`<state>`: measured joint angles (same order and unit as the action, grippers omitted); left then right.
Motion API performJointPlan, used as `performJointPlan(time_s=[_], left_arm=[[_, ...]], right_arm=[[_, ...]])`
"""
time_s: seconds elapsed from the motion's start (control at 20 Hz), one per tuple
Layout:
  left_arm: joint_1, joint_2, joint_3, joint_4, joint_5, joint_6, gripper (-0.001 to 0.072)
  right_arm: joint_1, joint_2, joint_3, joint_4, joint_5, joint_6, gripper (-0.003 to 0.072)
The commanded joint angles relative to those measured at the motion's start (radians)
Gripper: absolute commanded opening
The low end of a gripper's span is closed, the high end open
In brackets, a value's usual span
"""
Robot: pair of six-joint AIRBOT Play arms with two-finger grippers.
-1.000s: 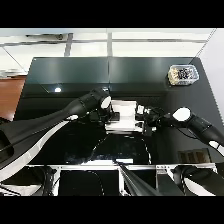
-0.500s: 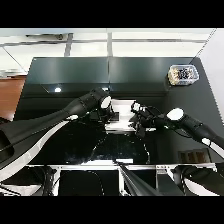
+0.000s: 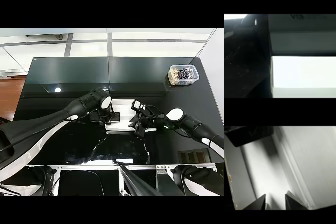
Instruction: Fold the box and place the chain.
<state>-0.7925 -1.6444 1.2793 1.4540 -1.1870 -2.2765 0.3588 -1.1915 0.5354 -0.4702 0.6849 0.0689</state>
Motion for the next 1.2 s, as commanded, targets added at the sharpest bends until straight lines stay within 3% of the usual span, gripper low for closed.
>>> performJointPlan(time_s=[0.0, 0.15, 0.3, 0.4, 0.45, 0.5, 0.6, 0.7, 0.85, 1.15], left_arm=[[0.001, -0.001, 0.001, 0.003, 0.003, -0.001, 0.0027], [0.001, -0.001, 0.001, 0.003, 0.0, 0.0, 0.0026], [0.001, -0.001, 0.001, 0.004, -0.023, 0.0, 0.0027], [0.001, -0.001, 0.001, 0.003, -0.027, 0.0, 0.0027], [0.001, -0.001, 0.001, 0.003, -0.026, 0.0, 0.0027], [0.001, -0.001, 0.001, 0.003, -0.026, 0.0, 0.0027], [0.001, -0.001, 0.001, 0.003, -0.025, 0.0, 0.0026], [0.003, -0.001, 0.001, 0.003, -0.026, 0.0, 0.0026], [0.01, -0.001, 0.001, 0.003, -0.026, 0.0, 0.0027], [0.015, -0.001, 0.001, 0.003, -0.026, 0.0, 0.0027]], right_arm=[[-0.02, 0.021, 0.001, -0.007, 0.046, 0.107, 0.0009], [-0.163, 0.13, 0.011, -0.008, 0.179, 0.511, 0.001], [-0.456, 0.268, 0.023, -0.034, 0.376, 0.686, 0.001], [-0.688, 0.288, 0.018, -0.151, 0.369, 0.8, 0.001], [-0.785, 0.283, 0.0, -0.201, 0.306, 0.879, 0.001], [-0.878, 0.272, -0.034, -0.22, 0.24, 1.017, 0.0009], [-0.976, 0.214, -0.088, -0.179, 0.264, 1.052, 0.0009], [-0.951, 0.12, -0.111, -0.169, 0.343, 0.992, 0.001], [-0.793, -0.027, -0.113, -0.077, 0.482, 0.851, 0.001], [-0.5, -0.092, -0.112, 0.0, 0.417, 0.745, 0.001]])
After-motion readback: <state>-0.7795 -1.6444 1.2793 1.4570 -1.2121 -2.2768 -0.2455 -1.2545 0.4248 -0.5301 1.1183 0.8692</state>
